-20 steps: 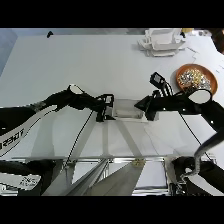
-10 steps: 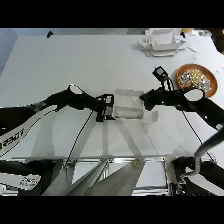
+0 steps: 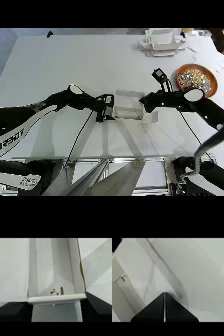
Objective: Fold the box and place the chain.
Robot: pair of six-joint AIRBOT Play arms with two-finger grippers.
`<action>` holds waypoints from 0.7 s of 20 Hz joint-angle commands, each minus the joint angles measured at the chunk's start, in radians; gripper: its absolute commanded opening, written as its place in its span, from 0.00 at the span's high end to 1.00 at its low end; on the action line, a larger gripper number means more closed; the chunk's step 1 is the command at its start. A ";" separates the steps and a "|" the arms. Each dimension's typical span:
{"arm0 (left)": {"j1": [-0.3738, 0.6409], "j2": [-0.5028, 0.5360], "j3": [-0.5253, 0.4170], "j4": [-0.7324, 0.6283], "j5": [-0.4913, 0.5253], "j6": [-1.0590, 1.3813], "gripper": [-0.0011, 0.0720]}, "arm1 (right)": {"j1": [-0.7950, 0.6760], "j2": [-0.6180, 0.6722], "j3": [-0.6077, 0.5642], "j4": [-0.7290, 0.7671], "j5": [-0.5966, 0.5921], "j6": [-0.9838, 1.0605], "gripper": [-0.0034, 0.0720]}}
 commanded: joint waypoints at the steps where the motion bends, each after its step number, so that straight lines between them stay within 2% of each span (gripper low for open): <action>1: 0.001 0.000 0.000 0.000 0.001 0.000 0.88 | -0.003 0.103 0.000 -0.057 0.066 0.006 0.93; 3: 0.001 0.000 0.000 0.000 0.000 0.000 0.88 | -0.003 0.148 0.000 -0.156 0.139 -0.010 0.93; 6: 0.001 0.000 0.000 0.000 0.000 0.000 0.88 | -0.003 0.153 -0.001 -0.408 0.253 -0.041 0.93; 8: 0.001 0.000 0.000 0.000 0.000 0.000 0.88 | -0.003 0.153 -0.013 -0.518 0.265 -0.068 0.93; 9: 0.001 0.000 0.000 0.000 0.001 0.000 0.88 | -0.003 0.153 -0.032 -0.526 0.235 -0.109 0.93; 11: 0.001 0.000 0.000 0.000 0.000 0.000 0.88 | -0.003 0.153 -0.085 -0.504 0.147 -0.244 0.71; 14: 0.001 0.000 0.000 0.000 0.000 0.000 0.88 | -0.003 0.147 -0.164 -0.373 0.093 -0.572 0.72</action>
